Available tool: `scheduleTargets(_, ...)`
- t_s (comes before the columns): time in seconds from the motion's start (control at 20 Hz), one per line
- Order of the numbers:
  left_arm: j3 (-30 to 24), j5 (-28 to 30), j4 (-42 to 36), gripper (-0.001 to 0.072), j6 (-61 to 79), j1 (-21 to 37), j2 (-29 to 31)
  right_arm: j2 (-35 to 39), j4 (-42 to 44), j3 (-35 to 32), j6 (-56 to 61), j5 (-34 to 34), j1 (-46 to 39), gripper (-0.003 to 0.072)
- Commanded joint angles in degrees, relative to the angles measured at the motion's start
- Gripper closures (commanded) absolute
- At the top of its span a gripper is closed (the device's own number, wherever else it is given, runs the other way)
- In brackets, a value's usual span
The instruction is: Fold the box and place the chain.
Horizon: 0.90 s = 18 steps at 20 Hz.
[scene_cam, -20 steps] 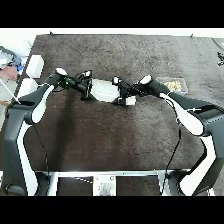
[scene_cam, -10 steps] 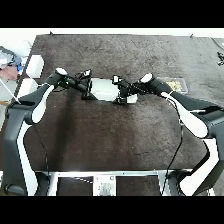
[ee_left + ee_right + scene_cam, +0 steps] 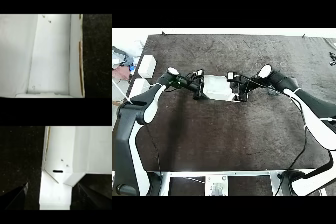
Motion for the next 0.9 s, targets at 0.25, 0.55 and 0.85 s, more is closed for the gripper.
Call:
scheduleTargets(0.25,0.0,2.2,0.2,0.0182,0.3,0.0,0.0,3.9,2.6,0.0,4.9,0.5,0.0,-0.0034)
scheduleTargets(0.55,0.0,4.4,1.9,0.0181,0.3,0.0,0.0,3.8,7.7,-0.2,4.9,0.6,0.0,-0.0034)
scheduleTargets(0.85,0.0,5.2,2.6,0.0182,-7.9,0.0,0.0,3.8,8.0,-3.0,4.8,0.5,0.0,-0.0034)
